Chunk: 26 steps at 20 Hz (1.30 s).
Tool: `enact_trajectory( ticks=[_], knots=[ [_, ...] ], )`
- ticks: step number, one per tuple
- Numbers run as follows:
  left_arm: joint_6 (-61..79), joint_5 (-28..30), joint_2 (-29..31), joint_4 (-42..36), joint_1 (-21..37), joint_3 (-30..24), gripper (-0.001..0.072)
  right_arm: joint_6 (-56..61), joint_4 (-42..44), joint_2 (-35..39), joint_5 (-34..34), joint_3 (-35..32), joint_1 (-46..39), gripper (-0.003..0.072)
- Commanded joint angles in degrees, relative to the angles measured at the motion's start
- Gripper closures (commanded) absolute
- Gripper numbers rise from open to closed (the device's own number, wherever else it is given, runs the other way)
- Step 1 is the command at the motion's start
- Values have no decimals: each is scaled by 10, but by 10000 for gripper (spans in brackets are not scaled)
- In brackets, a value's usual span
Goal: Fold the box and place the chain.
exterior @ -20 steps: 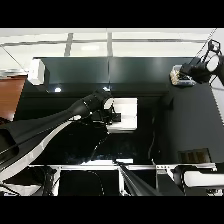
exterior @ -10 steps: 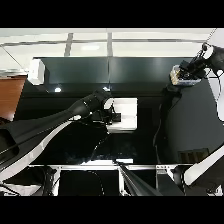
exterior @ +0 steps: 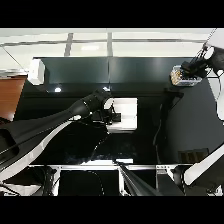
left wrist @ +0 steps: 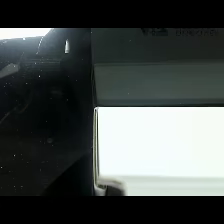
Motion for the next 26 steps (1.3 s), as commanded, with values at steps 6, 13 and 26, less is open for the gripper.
enact_trajectory(
  ticks=[6, 13, 26],
  knots=[
    [0, -8, 0, 0, 0, 0, 683, -158, 17, 215, 2, 1, 6, 675],
    [0, -14, 0, 0, 0, 0, 683, -195, 83, 398, 26, 1, 60, 675],
    [0, -15, 0, 0, 0, 0, 683, -272, 371, 485, 88, 1, 125, 675]
  ],
)
